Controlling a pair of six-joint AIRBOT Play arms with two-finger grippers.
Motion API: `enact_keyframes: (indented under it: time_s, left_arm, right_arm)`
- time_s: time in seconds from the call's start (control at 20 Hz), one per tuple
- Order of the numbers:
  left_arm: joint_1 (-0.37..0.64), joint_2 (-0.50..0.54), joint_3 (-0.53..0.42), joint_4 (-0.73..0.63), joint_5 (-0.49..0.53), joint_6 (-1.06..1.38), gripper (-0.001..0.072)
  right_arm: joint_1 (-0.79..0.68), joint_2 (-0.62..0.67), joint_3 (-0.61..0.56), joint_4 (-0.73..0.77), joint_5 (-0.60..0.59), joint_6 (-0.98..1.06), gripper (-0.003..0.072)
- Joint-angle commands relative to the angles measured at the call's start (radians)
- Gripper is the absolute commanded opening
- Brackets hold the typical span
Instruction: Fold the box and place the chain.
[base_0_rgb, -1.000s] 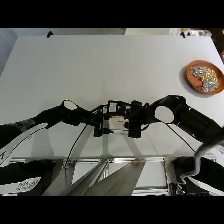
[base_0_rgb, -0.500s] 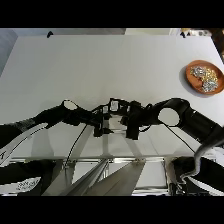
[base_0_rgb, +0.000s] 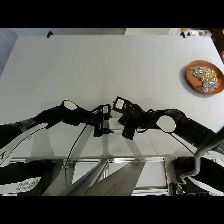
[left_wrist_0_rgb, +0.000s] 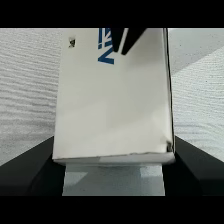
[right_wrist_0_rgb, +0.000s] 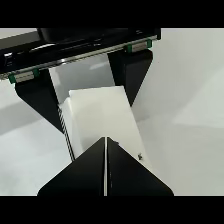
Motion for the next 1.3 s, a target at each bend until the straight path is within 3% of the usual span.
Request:
enact_keyframes:
  time_s: [0.0,0.9,1.1,1.25]
  left_arm:
    - [0.000,0.001,0.000,0.000,0.001,0.000,0.0069]
    - [0.000,0.001,0.000,0.000,0.001,0.000,0.0069]
    - [0.000,0.001,0.000,0.000,0.000,0.000,0.0069]
    - [0.000,0.001,0.000,0.000,0.001,0.000,0.0069]
  right_arm:
    - [0.018,0.001,-0.021,0.007,-0.010,0.000,0.0016]
    - [0.031,0.006,-0.091,0.007,-0.043,-0.001,0.0016]
    - [0.025,0.087,-0.090,-0.002,-0.113,-0.006,0.0015]
    - [-0.027,0.178,-0.091,-0.030,-0.017,0.021,0.0016]
